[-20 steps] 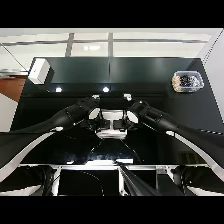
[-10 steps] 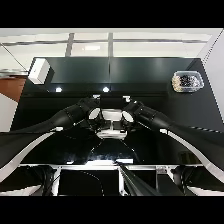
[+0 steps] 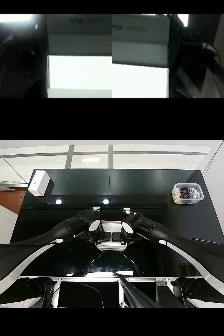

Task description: Fold the box and place the chain.

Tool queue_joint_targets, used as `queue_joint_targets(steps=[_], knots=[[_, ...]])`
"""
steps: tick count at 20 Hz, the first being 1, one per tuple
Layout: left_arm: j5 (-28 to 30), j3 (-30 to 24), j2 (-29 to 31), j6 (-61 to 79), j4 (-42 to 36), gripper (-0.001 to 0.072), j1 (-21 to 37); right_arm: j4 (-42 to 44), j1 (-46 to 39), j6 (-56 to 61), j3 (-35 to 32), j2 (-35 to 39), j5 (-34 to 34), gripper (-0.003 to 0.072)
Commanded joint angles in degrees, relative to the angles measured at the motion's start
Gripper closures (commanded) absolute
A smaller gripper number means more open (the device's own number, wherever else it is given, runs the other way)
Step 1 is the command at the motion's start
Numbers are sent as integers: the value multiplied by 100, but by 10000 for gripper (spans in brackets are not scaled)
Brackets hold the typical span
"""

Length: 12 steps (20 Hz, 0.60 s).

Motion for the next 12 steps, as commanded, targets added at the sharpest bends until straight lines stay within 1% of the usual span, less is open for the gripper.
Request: queue_joint_targets(steps=[1, 2, 3, 4, 5, 9, 10, 11, 12], knots=[[7, 2, -2, -2, 0, 679, 0, 11, 7, 17, 4, -2, -31, 640], [7, 2, -2, -2, 2, 679, 0, 9, 7, 17, 4, -2, 11, 635], [7, 2, -2, -2, 0, 679, 0, 9, 7, 17, 4, 0, 37, 593], [7, 2, -2, -2, 0, 679, 0, 9, 7, 17, 4, 4, 57, 416], [9, 2, -2, -2, 0, 678, 0, 9, 7, 20, 4, 15, 85, 300], [7, 2, -2, -2, 2, 679, 0, 9, 7, 17, 42, 22, 205, 309], [4, 2, -2, -2, 2, 679, 0, 39, 7, 11, 44, 22, 199, 405], [7, 2, -2, -2, 2, 679, 0, 85, 7, -46, 44, 22, 179, 570], [7, 2, -2, -2, 2, 679, 0, 116, 7, -79, 44, 22, 140, 625]])
